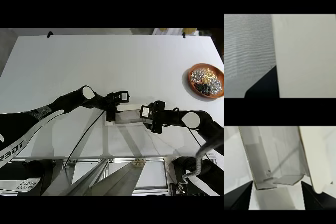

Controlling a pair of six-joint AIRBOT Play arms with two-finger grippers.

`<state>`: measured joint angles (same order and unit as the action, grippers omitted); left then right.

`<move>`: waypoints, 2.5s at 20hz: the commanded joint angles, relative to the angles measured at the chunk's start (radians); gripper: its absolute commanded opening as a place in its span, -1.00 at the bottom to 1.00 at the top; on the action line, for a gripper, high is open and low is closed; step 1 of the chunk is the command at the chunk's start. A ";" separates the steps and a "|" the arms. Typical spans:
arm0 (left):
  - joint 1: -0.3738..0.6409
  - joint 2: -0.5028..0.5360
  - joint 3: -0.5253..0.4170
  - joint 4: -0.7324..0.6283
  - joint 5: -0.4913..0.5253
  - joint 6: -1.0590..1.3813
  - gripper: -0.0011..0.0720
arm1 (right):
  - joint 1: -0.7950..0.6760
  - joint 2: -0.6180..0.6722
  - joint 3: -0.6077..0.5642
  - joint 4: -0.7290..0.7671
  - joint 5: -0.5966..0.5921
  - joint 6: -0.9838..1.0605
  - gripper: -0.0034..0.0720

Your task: Fold the box and place the chain.

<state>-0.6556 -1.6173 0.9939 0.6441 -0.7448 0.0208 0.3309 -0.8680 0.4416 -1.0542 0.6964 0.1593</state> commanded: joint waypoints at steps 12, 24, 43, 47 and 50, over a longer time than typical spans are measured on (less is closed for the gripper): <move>-0.001 0.000 0.000 0.000 0.000 0.000 -0.93 | -0.189 -0.119 0.003 0.309 0.134 -0.299 0.91; -0.001 0.000 0.000 0.000 0.000 0.000 -0.93 | -0.247 -0.249 0.008 0.488 0.137 -0.519 0.91; -0.001 0.000 0.000 0.000 0.000 0.000 -0.93 | -0.247 -0.263 0.008 0.479 0.122 -0.508 0.89; -0.001 0.000 0.000 -0.003 0.000 0.000 -0.93 | -0.247 -0.263 0.008 0.478 0.127 -0.508 0.89; -0.006 0.000 0.000 -0.025 0.015 0.001 -0.94 | -0.247 -0.263 0.008 0.477 0.126 -0.508 0.89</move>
<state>-0.6586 -1.6176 0.9936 0.6365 -0.7414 0.0216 0.0849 -1.1309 0.4484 -0.5743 0.8185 -0.3477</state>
